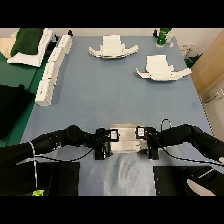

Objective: Fold the box.

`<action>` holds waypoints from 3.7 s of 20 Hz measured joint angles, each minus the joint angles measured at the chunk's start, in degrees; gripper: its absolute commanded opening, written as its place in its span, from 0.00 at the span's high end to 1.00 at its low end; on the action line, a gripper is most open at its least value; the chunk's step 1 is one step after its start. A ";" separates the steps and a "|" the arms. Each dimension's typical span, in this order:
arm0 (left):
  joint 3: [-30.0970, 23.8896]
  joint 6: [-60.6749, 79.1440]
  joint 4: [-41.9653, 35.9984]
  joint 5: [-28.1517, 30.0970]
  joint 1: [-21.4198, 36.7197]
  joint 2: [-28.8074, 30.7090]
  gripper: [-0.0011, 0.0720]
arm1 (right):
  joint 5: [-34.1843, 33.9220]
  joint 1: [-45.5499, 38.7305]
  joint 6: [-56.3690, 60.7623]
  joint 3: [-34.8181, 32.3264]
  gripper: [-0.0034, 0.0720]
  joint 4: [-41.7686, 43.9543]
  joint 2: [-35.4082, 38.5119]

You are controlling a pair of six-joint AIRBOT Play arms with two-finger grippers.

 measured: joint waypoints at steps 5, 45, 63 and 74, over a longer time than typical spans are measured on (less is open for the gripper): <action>0.55 -0.42 0.11 0.81 -0.94 -0.66 0.30 | 0.02 0.00 0.04 0.00 0.29 0.02 0.00; 0.70 -0.35 0.28 1.11 -1.18 -0.90 0.25 | -3.26 0.04 16.28 1.90 0.00 -9.60 4.46; 0.72 -0.42 0.28 1.01 -1.18 -0.90 0.25 | -11.19 1.99 67.10 12.37 0.76 6.69 10.36; 0.70 -0.52 0.26 1.01 -1.18 -0.90 0.25 | -1.92 3.04 67.76 22.38 0.76 3.93 -16.20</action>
